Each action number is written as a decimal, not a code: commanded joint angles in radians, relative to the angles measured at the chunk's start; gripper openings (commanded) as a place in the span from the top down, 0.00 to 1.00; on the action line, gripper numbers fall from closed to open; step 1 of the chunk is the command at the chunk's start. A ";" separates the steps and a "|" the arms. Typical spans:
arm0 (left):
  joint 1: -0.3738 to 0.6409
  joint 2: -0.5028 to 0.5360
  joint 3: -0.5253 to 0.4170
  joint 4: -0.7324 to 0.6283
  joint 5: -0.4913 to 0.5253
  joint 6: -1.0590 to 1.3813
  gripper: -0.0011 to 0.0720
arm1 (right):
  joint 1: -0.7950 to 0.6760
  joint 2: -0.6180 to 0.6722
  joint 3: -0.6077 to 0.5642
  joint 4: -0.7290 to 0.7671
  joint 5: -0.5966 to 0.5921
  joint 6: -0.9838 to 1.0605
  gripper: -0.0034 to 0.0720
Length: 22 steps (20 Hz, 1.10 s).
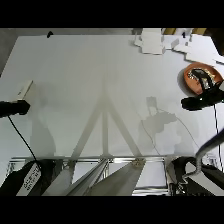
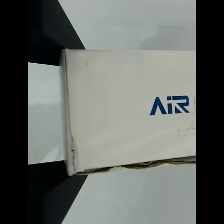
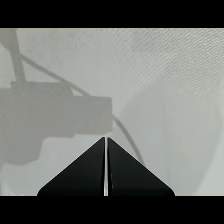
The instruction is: Fold the box and place the chain.
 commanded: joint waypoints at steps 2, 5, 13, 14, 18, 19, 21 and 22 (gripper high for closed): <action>0.005 -0.124 -0.027 -0.024 0.070 -0.005 0.69 | -0.001 0.001 0.000 0.000 0.000 0.000 0.94; 0.005 -0.183 -0.027 -0.021 0.039 -0.012 0.44 | -0.001 0.001 0.000 0.000 0.000 0.000 0.94; 0.005 -0.161 -0.027 -0.017 -0.035 -0.055 0.09 | -0.001 0.001 0.000 0.000 0.000 0.000 0.94; 0.005 -0.135 -0.027 -0.017 -0.024 -0.057 0.09 | -0.001 0.001 0.000 0.000 0.000 0.000 0.94; 0.005 0.025 -0.027 -0.017 0.003 -0.132 0.08 | -0.001 0.001 0.000 0.000 0.000 0.000 0.94; 0.005 0.074 -0.027 -0.017 0.003 -0.167 0.08 | -0.001 0.001 0.000 0.000 0.000 0.000 0.94; 0.004 0.161 -0.027 -0.017 -0.021 -0.212 0.09 | -0.001 0.001 0.000 0.000 0.000 0.000 0.94; 0.004 0.187 -0.027 -0.018 -0.066 -0.214 0.09 | -0.001 0.001 0.000 0.000 0.000 0.000 0.94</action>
